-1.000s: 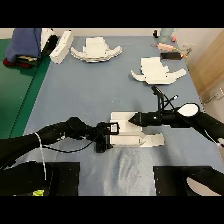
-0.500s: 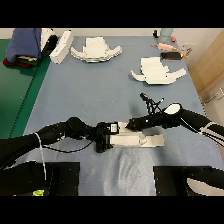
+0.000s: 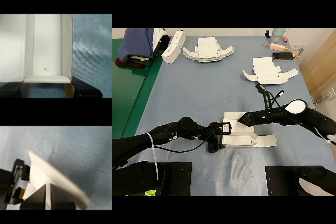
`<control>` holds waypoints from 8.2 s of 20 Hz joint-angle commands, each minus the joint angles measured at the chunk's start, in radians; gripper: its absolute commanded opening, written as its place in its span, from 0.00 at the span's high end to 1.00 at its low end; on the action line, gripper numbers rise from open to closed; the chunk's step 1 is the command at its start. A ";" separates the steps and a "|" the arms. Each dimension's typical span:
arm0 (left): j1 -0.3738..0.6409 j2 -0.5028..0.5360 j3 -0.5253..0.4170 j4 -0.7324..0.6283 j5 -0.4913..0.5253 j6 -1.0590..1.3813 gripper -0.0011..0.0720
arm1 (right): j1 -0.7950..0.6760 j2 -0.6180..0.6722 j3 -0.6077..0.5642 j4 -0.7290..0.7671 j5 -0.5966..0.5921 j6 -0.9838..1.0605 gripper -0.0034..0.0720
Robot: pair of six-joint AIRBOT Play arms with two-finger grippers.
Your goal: Fold the box.
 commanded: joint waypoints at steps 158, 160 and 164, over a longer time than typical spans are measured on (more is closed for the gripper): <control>0.000 0.000 0.001 0.001 -0.003 -0.001 0.24 | 0.502 0.021 0.340 -1.221 0.634 1.446 0.26; 0.000 0.000 0.001 0.000 -0.003 -0.001 0.24 | 0.457 0.080 0.343 -1.226 0.639 1.440 0.48; 0.000 0.000 0.001 0.001 -0.003 -0.001 0.24 | 0.240 0.098 0.327 -1.216 0.651 1.273 0.93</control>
